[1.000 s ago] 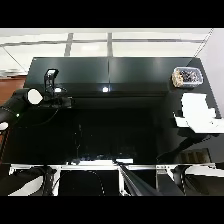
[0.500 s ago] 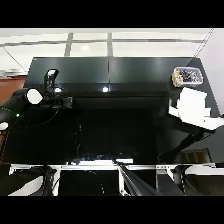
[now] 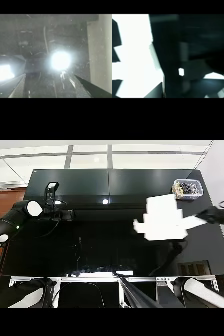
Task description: Fold the box and place the chain.
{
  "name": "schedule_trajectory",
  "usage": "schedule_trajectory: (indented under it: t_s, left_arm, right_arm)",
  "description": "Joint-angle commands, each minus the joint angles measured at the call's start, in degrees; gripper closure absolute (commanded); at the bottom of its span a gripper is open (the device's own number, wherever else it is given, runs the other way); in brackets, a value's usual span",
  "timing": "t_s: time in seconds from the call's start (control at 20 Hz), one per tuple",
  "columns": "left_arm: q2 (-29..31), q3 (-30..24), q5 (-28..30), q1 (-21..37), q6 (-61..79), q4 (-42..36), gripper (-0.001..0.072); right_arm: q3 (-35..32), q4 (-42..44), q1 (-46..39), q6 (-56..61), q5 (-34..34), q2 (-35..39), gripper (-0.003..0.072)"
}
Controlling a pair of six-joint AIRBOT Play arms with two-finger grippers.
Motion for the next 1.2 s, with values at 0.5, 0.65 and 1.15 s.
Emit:
schedule_trajectory:
  t_s: [0.5, 0.65, 1.15]
  left_arm:
    - [-8.22, 0.09, -8.96, 4.61, 29.24, -46.42, 0.001]
    - [-16.26, 1.05, -17.29, 6.54, 38.75, -56.87, 0.001]
    - [-38.73, 24.22, -42.12, -2.95, 44.02, -47.54, 0.0215]
  right_arm:
    - [-35.89, 31.82, 51.67, -5.25, -48.13, 21.66, 0.0669]
    - [-35.89, 32.11, 53.22, -5.22, -48.85, 21.66, 0.0669]
    - [-35.89, 32.04, 53.2, -5.05, -47.74, 21.66, 0.0668]
